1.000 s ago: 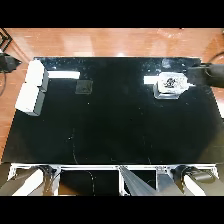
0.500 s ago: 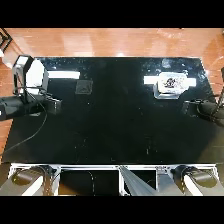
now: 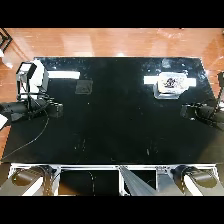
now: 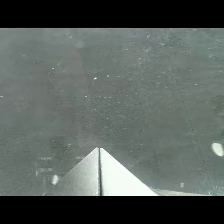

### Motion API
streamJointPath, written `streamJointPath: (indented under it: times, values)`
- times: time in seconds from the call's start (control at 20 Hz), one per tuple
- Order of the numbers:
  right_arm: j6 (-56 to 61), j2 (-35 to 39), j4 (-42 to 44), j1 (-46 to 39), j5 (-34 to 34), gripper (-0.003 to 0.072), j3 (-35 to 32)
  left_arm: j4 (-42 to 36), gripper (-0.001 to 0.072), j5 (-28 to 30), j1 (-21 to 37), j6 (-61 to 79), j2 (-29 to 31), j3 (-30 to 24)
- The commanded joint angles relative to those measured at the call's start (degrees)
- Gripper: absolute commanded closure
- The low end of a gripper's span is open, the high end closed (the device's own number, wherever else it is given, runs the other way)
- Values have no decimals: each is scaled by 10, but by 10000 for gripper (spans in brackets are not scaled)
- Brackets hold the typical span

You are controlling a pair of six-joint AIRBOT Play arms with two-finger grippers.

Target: Fold the box and place the chain.

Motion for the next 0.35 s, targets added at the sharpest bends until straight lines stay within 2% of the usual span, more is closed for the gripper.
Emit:
streamJointPath:
  times: [0.0, 0.3]
  values:
    - [1, 0, 0, 1, 0, 664, -1, 15, 688, 0, -1, -13, 1, -1]
    - [1, 0, 0, 1, 0, 664, -1, 4, 688, -1, -1, -13, 1, -1]
